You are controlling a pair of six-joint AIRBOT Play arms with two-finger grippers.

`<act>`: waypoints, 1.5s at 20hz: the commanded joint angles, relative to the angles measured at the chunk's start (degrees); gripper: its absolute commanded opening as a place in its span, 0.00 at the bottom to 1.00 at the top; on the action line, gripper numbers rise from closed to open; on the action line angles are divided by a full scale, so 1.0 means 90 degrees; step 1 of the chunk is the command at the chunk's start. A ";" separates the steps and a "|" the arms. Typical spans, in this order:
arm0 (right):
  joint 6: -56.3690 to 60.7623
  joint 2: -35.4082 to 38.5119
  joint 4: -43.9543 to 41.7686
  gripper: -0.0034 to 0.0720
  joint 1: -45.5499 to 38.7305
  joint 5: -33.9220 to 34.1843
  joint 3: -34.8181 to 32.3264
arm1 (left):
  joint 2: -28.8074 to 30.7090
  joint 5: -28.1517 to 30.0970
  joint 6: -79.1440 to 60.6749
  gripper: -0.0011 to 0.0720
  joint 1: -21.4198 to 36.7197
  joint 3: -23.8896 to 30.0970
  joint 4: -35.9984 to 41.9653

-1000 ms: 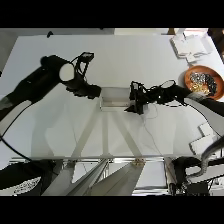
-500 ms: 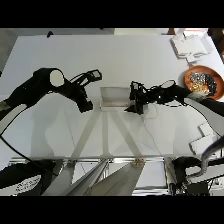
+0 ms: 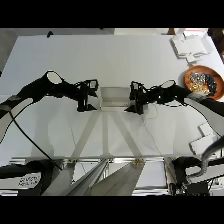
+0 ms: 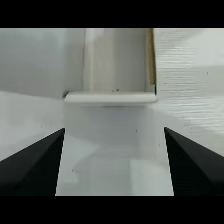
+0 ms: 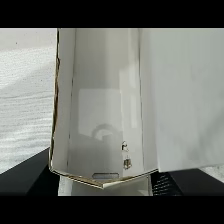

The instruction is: Fold the box and place the chain.

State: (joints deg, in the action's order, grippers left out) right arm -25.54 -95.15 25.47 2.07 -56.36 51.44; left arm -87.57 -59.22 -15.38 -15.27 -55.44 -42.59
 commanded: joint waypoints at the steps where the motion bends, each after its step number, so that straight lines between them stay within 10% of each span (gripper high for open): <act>1: 0.0000 0.0002 -0.0002 0.57 0.0000 -0.0002 0.0005 | -0.0357 -0.0211 -0.1348 0.98 0.0202 0.0010 0.0838; 19: 0.0000 0.0002 -0.0002 0.57 0.0000 -0.0002 0.0005 | -0.0797 -0.0678 -0.1957 0.97 0.0357 0.0010 0.1979; 30: 0.0000 0.0002 -0.0002 0.57 0.0000 -0.0002 0.0005 | -0.1098 0.0194 -0.1928 0.95 -0.0061 0.0005 0.2161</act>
State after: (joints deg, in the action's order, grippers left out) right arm -25.52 -95.15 25.39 2.04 -56.27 51.44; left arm -97.27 -59.44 -32.82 -15.03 -55.37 -23.35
